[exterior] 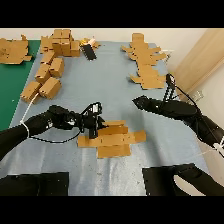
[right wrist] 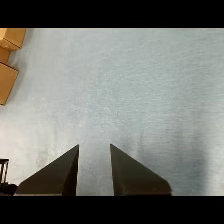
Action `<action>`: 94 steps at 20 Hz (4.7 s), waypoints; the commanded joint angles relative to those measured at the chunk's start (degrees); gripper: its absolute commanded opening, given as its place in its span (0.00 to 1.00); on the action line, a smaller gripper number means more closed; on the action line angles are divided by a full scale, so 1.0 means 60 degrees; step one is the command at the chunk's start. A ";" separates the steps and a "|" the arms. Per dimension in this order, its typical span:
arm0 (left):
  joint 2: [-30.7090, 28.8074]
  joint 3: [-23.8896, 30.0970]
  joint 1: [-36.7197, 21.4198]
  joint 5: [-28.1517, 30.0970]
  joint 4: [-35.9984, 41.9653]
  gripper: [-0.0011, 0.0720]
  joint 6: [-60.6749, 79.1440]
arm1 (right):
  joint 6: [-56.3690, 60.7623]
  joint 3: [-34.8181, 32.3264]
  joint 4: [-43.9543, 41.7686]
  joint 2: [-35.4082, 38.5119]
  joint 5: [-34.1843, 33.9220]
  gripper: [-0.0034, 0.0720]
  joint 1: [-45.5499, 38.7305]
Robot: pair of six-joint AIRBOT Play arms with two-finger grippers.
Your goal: Fold the box.
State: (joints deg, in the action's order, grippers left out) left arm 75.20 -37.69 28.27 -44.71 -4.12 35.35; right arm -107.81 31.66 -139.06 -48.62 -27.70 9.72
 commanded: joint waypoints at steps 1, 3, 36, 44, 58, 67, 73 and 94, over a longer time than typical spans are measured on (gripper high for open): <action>-0.0146 -0.0018 0.0000 0.0273 0.0393 0.03 0.0933 | 0.0000 0.0007 0.0000 0.0000 0.0051 0.46 0.0007; -0.0299 -0.0015 0.0098 0.0925 0.1202 0.03 0.1763 | 0.0000 0.0007 0.0000 0.0000 0.0051 0.46 0.0007; -0.0608 0.0973 0.1104 0.0871 0.0903 0.03 0.0127 | -0.0007 0.0007 -0.0029 0.0000 -0.0015 0.43 0.0007; -0.0608 0.0914 0.0736 0.0503 0.0896 0.03 -0.0579 | -0.0015 0.0007 0.0011 0.0000 -0.0062 0.43 0.0007; -0.0608 0.0831 0.0648 0.0270 0.0197 0.03 -0.0911 | -0.0040 0.0007 0.0576 0.0000 -0.0280 0.05 0.0007; -0.0608 0.0601 0.0117 -0.0834 -0.1042 0.03 -0.1716 | -0.0036 0.0007 0.0572 0.0000 -0.0280 0.05 0.0007; -0.0605 0.0601 0.0113 -0.0878 -0.1060 0.03 -0.1723 | -0.0040 0.0007 0.0576 0.0000 -0.0277 0.05 0.0007; -0.0608 0.0597 0.0113 -0.0874 -0.1035 0.03 -0.1730 | -0.0291 -0.0390 0.4896 0.3424 -0.4335 0.04 0.2135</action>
State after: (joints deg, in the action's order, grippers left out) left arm 71.53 -34.04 28.95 -49.95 -10.33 24.91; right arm -110.78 30.94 -118.04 -35.42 -46.11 16.03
